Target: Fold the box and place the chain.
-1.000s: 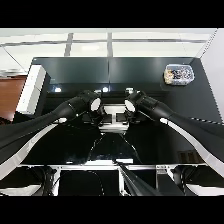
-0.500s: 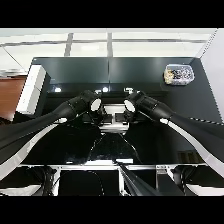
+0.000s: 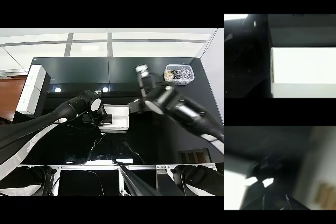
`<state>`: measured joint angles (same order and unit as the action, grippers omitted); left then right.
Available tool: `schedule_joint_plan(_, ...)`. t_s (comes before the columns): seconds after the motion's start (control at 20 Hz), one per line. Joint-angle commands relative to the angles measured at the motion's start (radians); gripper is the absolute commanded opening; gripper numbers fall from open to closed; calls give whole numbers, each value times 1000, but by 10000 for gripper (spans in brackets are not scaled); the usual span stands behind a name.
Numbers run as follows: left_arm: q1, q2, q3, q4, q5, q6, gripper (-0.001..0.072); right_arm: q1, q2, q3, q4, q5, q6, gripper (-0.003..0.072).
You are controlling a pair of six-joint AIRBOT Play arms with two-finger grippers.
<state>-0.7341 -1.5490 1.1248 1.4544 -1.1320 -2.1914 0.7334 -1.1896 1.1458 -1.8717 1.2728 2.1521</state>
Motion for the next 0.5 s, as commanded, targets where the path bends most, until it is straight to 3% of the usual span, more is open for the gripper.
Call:
schedule_joint_plan(0.0, 0, 0, 0, 0, 2, 0, 29, -102, 76, -17, -397, 16, -13, 315)
schedule_joint_plan(0.05, 0, 0, 0, 0, 2, 0, 29, -175, 76, -43, -401, -101, -12, 316)
schedule_joint_plan(0.1, 0, 0, 0, 0, 2, 0, 29, -253, 74, -76, -378, -246, -7, 452)
schedule_joint_plan(0.15, 0, 0, 0, 0, 2, 0, 29, -328, 64, -107, -328, -377, 8, 705)
schedule_joint_plan(0.3, 0, 0, 0, -1, 2, 0, 29, -559, -32, -121, -12, -599, 22, 707)
schedule_joint_plan(0.45, 0, 0, 0, 0, 2, 0, 29, -730, -197, 39, 153, -562, 8, 706)
